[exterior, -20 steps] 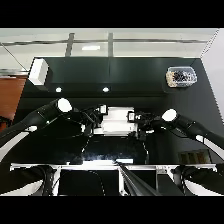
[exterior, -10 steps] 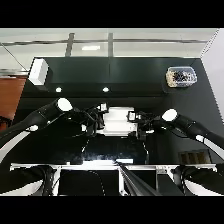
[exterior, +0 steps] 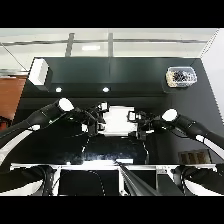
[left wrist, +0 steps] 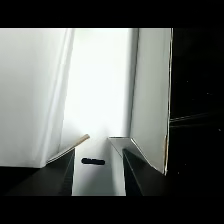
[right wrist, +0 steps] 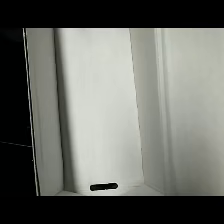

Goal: Fold the box and place the chain.

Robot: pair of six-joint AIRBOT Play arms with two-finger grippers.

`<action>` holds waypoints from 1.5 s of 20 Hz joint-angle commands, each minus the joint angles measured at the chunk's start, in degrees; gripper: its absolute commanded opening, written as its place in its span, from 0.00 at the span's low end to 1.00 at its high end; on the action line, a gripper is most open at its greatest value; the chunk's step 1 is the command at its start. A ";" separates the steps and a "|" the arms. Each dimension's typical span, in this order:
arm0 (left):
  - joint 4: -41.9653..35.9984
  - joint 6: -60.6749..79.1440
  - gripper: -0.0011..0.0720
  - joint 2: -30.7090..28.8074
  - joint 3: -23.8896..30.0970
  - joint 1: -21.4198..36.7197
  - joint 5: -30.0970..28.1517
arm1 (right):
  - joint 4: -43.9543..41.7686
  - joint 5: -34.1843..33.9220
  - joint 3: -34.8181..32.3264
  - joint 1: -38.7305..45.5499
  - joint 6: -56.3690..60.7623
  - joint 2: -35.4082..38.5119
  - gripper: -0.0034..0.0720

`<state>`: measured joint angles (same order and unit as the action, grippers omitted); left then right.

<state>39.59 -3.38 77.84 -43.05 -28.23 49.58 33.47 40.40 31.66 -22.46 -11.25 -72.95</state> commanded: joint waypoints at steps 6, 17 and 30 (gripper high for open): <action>0.39 0.44 0.47 0.07 0.02 -1.68 -3.41 | -0.02 -0.17 0.00 -0.07 0.13 0.04 0.29; 20.92 -27.12 0.05 -12.28 -0.02 13.86 8.48 | -0.02 -0.57 0.00 -0.17 0.39 0.04 0.29; -0.35 -66.16 0.05 1.33 5.66 28.50 15.23 | 0.00 -0.57 0.00 -0.17 0.39 0.04 0.29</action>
